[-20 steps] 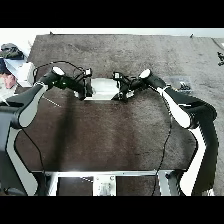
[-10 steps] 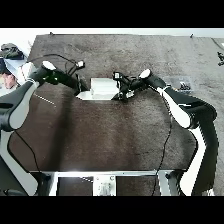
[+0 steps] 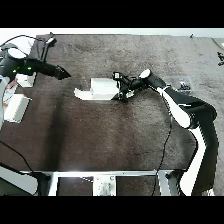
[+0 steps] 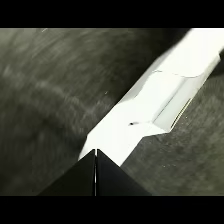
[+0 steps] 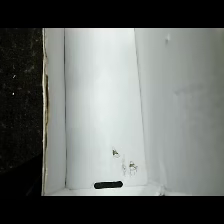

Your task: Fold the box and place the chain.

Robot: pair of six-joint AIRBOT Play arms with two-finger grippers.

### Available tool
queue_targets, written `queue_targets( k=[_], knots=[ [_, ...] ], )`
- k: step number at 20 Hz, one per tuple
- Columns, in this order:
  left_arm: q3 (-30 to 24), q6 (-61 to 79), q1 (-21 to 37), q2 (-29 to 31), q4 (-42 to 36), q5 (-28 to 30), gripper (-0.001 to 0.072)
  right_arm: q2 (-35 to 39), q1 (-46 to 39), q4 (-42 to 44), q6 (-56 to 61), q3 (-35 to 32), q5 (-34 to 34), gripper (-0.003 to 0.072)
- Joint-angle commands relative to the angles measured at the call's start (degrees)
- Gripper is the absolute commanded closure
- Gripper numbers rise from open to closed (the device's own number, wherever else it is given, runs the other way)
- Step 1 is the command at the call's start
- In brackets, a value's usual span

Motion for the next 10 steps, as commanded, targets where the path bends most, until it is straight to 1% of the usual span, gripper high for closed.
queue_targets(
  k=[1,4,7,10],
  knots=[
    [-5.9,-10.1,1.7,1.2,0.0,2.0,0.0705,0.0,0.0,0.0,0.0,0.0,0.0,0.0412],
    [-12.1,-14.0,1.7,1.2,-0.1,4.5,0.0703,0.0,0.0,0.0,0.0,0.0,0.0,0.0412],
    [-15.7,-16.8,1.7,1.2,-0.1,6.2,0.0702,0.0,0.0,0.0,0.0,0.0,0.0,0.0412],
    [-17.8,-19.6,1.6,1.0,-0.3,9.2,0.0702,0.0,0.0,0.0,0.0,0.0,0.0,0.0412]
  ],
)
